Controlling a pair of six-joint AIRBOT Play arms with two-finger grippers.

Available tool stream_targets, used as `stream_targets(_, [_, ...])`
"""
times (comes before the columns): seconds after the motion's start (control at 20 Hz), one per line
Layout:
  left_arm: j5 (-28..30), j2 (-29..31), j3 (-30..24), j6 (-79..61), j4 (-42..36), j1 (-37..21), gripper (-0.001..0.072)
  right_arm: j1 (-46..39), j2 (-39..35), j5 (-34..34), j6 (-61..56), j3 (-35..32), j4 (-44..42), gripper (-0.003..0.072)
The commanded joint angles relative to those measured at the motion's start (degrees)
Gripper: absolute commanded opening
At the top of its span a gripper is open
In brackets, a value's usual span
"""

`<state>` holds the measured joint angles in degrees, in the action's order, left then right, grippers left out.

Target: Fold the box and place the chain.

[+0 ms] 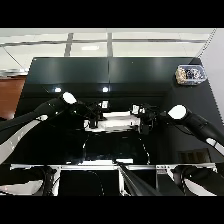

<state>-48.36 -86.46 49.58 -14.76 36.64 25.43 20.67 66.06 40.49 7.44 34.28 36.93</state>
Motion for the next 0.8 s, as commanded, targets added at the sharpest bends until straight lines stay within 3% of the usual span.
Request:
stream_targets(0.0, [0.11, -0.02, 0.00, 0.02, -0.02, 0.02, 0.0026, -1.29, 3.65, 1.99, 7.69, 0.04, -3.74, 0.0708])
stream_targets(0.25, [0.13, -0.02, 0.00, 0.02, -0.02, 0.02, 0.0027, -2.10, 6.32, 2.38, 13.05, 0.04, -6.47, 0.0708])
stream_targets(0.75, [0.13, -0.02, 0.00, 0.02, -0.02, 0.02, 0.0026, -1.62, 9.40, 1.62, 11.85, 0.35, -5.31, 0.0708])
